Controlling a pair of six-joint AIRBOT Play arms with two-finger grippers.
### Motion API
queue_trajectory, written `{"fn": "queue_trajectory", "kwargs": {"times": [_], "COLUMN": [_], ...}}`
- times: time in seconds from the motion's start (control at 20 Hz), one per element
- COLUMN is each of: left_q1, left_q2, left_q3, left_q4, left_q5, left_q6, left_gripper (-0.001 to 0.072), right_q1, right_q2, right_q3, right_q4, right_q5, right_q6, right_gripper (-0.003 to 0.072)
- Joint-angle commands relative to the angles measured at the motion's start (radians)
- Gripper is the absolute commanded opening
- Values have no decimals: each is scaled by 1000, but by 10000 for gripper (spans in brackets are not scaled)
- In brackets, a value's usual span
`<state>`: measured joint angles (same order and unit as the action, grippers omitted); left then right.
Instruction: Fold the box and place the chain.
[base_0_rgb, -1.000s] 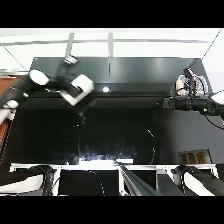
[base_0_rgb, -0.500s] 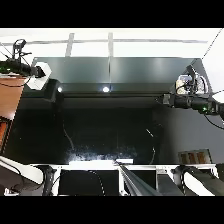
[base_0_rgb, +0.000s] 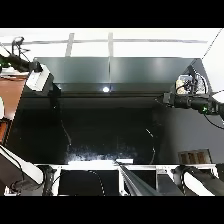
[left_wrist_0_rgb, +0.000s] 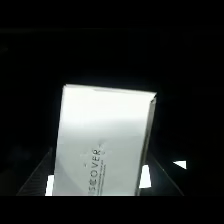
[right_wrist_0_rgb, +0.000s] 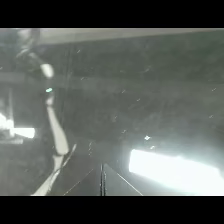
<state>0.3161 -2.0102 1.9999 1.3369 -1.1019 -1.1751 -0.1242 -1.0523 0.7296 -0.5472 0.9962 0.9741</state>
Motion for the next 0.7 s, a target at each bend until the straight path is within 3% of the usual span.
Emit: {"fn": "queue_trajectory", "kwargs": {"times": [0.0, 0.1, 0.15, 0.2, 0.3, 0.4, 0.45, 0.55, 0.65], "left_q1": [-1, 5, 6, 5, -8, -40, -72, -168, -298], "left_q2": [74, 191, 267, 344, 513, 707, 821, 1040, 1241], "left_q3": [118, 79, 28, -35, -200, -427, -569, -858, -1133], "left_q4": [61, 85, 85, 82, 39, -77, -149, -239, -238], "left_q5": [-205, -270, -282, -278, -246, -140, -68, 76, 237], "left_q6": [-224, -323, -326, -325, -325, -285, -220, -89, -57], "left_gripper": [692, 680, 589, 447, 316, 201, 42, 26, 25], "right_q1": [0, 0, 0, 0, 0, 1, 0, 0, 1], "right_q2": [0, 2, 10, 28, 98, 206, 270, 384, 467], "right_q3": [30, 90, 125, 156, 182, 170, 150, 77, -37], "right_q4": [-24, -97, -149, -222, -357, -435, -462, -511, -508], "right_q5": [89, 177, 222, 245, 224, 127, 52, -102, -257], "right_q6": [6, 15, 35, 76, 137, 130, 129, 120, 61], "right_gripper": [15, 15, 15, 14, 14, 14, 14, 14, 14]}}
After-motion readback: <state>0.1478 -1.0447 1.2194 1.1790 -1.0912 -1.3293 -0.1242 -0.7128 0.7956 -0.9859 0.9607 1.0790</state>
